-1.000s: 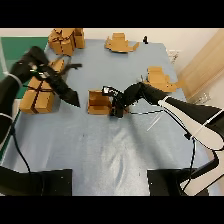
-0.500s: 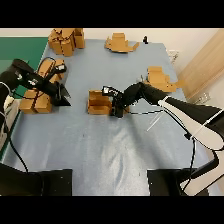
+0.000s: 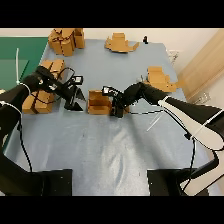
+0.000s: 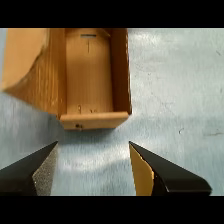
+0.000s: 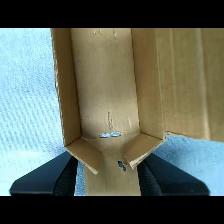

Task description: Fold the box.

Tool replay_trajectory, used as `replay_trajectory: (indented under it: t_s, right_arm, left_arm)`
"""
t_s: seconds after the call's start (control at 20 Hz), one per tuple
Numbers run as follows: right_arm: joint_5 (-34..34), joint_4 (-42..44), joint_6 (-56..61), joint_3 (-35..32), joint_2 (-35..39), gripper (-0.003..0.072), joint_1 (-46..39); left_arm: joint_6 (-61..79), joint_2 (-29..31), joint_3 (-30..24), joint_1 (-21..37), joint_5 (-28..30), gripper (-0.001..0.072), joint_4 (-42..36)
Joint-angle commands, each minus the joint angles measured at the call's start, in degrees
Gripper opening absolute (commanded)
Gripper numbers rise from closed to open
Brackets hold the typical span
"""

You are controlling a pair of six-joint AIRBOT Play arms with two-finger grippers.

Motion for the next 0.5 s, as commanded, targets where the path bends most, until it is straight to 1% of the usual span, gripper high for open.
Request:
replay_trajectory:
  t_s: [0.0, 0.05, 0.4, 0.45]
  right_arm:
    - [0.0, 0.0, 0.0, 0.0, 0.0, 0.0519, 0.0]
    - [0.0, 0.0, 0.0, 0.0, 0.0, 0.0519, 0.0]
    - [0.0, 0.0, 0.0, 0.0, 0.0, 0.0519, 0.0]
    - [0.0, 0.0, 0.0, 0.0, 0.0, 0.0519, 0.0]
  left_arm:
    - [-1.2, -1.3, 0.0, -2.3, 2.7, 0.0698, -0.5]
    - [-2.2, -1.5, 0.0, -2.5, 3.9, 0.0698, -0.5]
    - [-1.9, -1.6, 0.0, -2.8, 0.4, 0.0698, -0.4]
    - [-1.9, -1.6, 0.0, -2.8, 0.6, 0.0698, -0.2]
